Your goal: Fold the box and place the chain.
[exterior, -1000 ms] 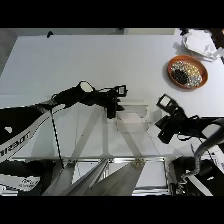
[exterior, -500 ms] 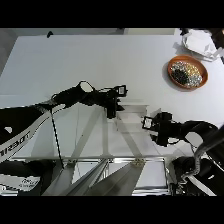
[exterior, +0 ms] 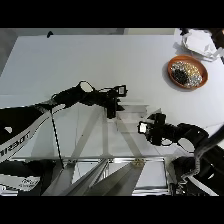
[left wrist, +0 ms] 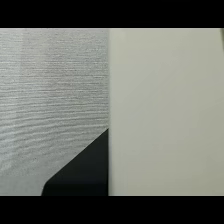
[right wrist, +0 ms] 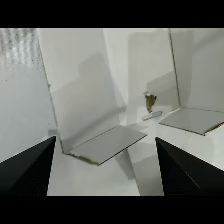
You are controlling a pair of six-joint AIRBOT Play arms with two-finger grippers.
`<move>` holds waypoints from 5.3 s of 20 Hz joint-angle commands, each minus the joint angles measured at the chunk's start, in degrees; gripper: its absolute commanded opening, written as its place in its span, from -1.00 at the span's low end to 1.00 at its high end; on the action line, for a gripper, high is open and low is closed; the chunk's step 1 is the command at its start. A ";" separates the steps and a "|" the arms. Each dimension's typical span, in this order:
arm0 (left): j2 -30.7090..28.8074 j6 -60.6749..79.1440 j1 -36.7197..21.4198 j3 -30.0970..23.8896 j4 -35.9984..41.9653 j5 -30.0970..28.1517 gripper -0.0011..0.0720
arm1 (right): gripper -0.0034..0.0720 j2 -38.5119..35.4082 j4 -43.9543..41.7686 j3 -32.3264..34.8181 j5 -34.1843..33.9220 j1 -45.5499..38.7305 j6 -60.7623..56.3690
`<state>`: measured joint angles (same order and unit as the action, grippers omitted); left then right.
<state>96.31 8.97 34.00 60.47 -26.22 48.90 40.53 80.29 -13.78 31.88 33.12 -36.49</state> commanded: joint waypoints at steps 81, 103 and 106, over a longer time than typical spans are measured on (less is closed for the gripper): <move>-0.02 0.02 0.04 0.02 0.00 0.00 -0.94 | 0.52 32.92 -47.19 -14.51 16.74 -24.17 63.98; -0.02 0.02 0.04 0.02 0.00 0.00 -0.94 | 0.98 31.95 -41.72 -15.50 17.57 -30.29 54.88; -0.02 0.00 0.04 0.02 0.00 0.00 -0.94 | 0.98 31.95 -43.39 -15.52 17.62 -30.27 56.72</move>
<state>96.31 8.84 34.06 60.47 -26.35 48.69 72.49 36.99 -29.28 50.24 3.29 19.57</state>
